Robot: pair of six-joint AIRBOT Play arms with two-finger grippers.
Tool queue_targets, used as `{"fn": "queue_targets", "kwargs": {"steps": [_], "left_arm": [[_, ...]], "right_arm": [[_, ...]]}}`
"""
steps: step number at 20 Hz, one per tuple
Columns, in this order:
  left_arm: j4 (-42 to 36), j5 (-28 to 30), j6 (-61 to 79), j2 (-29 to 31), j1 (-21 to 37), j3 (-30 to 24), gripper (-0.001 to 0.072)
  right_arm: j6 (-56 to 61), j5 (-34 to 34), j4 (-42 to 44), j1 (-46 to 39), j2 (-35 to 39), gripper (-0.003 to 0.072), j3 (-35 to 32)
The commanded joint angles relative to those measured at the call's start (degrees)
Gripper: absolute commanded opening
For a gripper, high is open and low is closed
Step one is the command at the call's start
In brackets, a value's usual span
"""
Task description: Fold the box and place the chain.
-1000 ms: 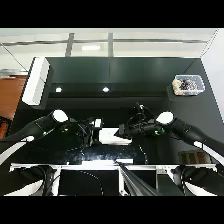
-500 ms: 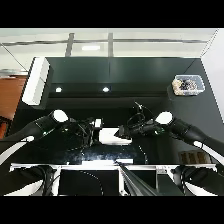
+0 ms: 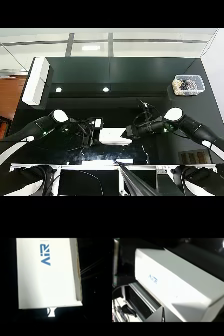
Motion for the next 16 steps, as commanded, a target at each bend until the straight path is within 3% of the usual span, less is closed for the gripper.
{"fn": "queue_targets", "kwargs": {"steps": [1, 11, 16], "left_arm": [[0.15, 0.02, 0.15, 0.0, 0.0, 0.02, 0.0402], [0.13, 0.02, 0.15, 0.0, 0.0, 0.02, 0.0402], [0.07, 0.0, 0.15, 0.02, 0.0, 0.02, 0.0402]], "right_arm": [[2.29, -0.63, -3.15, -1.79, 0.96, 0.0032, -0.11], [2.47, -2.95, -4.39, -1.7, 0.07, 0.0033, -4.39], [-3.1, -1.27, 2.49, -1.75, 1.09, 0.0033, -2.97]]}}
